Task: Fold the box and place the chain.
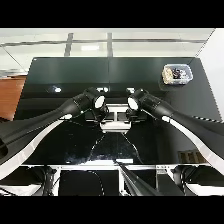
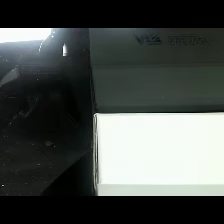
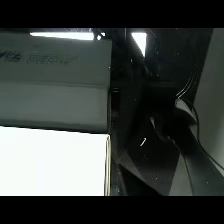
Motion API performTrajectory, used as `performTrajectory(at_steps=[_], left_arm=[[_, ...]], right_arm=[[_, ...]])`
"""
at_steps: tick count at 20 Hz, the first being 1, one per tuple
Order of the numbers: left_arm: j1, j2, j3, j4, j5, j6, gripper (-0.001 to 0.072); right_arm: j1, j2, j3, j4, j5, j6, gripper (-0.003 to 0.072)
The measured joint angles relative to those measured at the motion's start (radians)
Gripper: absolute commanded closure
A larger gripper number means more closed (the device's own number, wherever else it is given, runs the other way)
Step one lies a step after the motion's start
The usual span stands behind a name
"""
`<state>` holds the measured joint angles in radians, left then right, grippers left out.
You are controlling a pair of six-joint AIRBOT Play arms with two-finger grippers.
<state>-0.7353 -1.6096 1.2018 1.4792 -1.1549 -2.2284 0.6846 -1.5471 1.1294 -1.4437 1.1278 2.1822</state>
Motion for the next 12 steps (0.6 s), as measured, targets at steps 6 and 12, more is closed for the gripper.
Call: performTrajectory(at_steps=[6, 12], left_arm=[[0.000, 0.000, 0.000, 0.000, -0.003, -0.004, 0.0680], [0.000, 0.000, 0.000, 0.001, -0.003, 0.000, 0.0680]], right_arm=[[0.000, -0.010, 0.002, 0.014, 0.008, 0.008, 0.0671], [0.000, -0.016, 0.028, 0.026, 0.021, -0.013, 0.0304]])
